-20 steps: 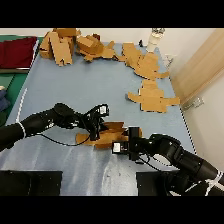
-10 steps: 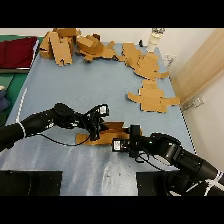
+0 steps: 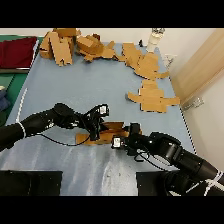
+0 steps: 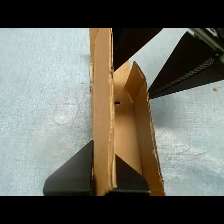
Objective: Fold the box.
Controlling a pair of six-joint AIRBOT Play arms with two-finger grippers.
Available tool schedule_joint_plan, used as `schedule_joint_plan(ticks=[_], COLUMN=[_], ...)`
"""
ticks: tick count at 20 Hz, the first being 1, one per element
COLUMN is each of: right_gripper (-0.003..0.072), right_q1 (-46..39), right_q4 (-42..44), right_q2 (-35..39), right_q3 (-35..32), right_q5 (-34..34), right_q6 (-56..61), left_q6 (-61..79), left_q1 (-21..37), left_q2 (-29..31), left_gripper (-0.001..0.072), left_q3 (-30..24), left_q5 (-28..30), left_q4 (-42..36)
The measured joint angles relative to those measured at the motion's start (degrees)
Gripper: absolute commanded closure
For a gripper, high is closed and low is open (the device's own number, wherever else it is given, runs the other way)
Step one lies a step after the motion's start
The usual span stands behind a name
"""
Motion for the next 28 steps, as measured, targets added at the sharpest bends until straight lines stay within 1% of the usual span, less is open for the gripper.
schedule_joint_plan(ticks=[7, 13, 20, 24, 28], right_gripper=[0.0125, 0.0125, 0.0125, 0.0125, 0.0125], right_q1=[-3.8, -4.6, -7.0, -9.9, -12.9], right_q4=[-0.1, 2.5, 11.1, 16.0, 23.2], right_q2=[0.0, -0.6, -1.5, -3.2, -5.3], right_q3=[0.0, 0.0, 1.3, 2.4, 3.5], right_q5=[-0.2, -0.5, -0.7, 0.4, 1.5], right_q6=[1.9, -2.0, -8.2, -13.8, -21.2], left_q6=[0.0, 0.0, 0.0, 0.0, 0.0], left_q1=[0.0, 0.0, 0.0, 0.0, 0.0], left_q2=[0.0, 0.0, 0.0, 0.0, 0.0], left_gripper=[0.0696, 0.0696, 0.0696, 0.0696, 0.0696], left_q3=[0.0, 0.0, 0.0, 0.0, 0.0], left_q5=[0.0, -0.1, 0.0, 0.0, 0.0], left_q4=[0.0, 0.0, 0.2, 0.3, 0.3])
